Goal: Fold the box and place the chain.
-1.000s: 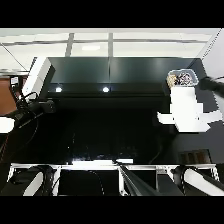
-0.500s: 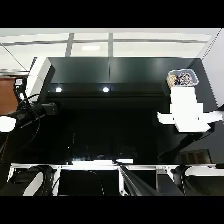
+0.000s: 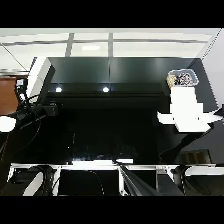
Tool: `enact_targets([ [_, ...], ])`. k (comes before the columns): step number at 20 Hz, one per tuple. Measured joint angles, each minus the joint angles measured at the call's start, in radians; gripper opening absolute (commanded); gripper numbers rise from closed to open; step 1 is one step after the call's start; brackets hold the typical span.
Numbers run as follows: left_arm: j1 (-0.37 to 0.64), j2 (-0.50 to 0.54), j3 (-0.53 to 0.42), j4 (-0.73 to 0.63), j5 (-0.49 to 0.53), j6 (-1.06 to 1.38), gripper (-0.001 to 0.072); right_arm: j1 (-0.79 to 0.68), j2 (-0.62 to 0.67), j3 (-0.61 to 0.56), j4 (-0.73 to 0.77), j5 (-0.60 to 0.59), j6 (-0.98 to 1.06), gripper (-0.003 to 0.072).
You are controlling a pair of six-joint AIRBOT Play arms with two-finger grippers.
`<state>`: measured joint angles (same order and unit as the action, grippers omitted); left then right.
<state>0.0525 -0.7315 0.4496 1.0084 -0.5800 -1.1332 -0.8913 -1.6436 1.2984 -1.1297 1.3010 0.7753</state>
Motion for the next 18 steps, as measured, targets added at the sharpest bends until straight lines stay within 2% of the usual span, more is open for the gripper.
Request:
enact_targets([
  [4, 0.0, 0.0, 0.0, 0.0, -0.004, 0.0, 0.0711, 0.003, 0.01, -0.002, 0.016, 0.069, -0.009, 0.0017],
  [9, 0.0, 0.0, 0.0, -0.003, -0.015, 0.0, 0.0711, 0.008, 0.145, -0.063, 0.206, 0.101, -0.008, 0.0017],
  [13, 0.0, 0.0, 0.0, -0.008, -0.063, 0.0, 0.0711, 0.088, 0.349, -0.245, 0.372, 0.038, -0.028, 0.0017],
  [18, -0.025, 0.0, 0.0, -0.061, -0.114, 0.043, 0.071, 0.338, 0.6, -0.563, 0.531, -0.107, -0.059, 0.0017],
])
